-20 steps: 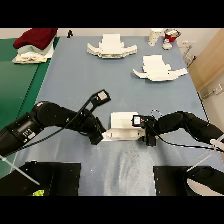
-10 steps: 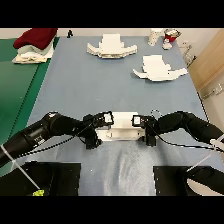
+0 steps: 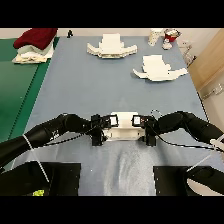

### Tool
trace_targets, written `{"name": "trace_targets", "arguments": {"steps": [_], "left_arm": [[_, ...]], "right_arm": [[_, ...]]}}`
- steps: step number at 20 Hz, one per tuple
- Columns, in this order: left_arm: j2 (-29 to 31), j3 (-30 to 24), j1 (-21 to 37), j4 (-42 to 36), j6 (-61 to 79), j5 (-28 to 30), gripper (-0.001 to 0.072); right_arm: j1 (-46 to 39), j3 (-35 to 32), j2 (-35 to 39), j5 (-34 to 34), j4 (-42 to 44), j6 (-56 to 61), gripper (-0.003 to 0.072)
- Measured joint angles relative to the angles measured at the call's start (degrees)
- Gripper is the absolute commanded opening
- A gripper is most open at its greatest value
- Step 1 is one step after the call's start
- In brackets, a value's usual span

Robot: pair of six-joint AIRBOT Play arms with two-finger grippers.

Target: Fold the box.

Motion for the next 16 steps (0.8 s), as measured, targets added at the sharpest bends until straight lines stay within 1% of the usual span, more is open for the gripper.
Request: {"name": "trace_targets", "arguments": {"steps": [1,2,3,7,13,16], "left_arm": [[-0.4,0.0,0.0,-1.4,1.8,0.3,0.0276],[-0.7,0.0,0.0,-2.6,3.3,0.5,0.0169],[-0.9,0.0,0.0,-3.4,4.5,0.9,0.0107],[-1.5,0.0,0.1,-5.8,8.4,1.3,0.0107],[-3.9,0.0,0.1,-13.2,15.1,1.6,0.0107],[-4.5,0.0,0.0,-15.1,16.8,1.7,0.0107]], "right_arm": [[0.0,0.0,0.0,0.0,0.0,0.0,0.049],[0.0,0.0,0.0,0.0,0.0,0.0,0.049],[0.0,0.0,0.0,0.0,0.0,0.0,0.0491],[0.0,0.0,0.0,0.0,0.0,0.0,0.049],[0.0,0.0,0.0,0.0,0.0,0.0,0.0491],[0.0,0.0,0.0,0.0,0.0,0.0,0.0491]]}}
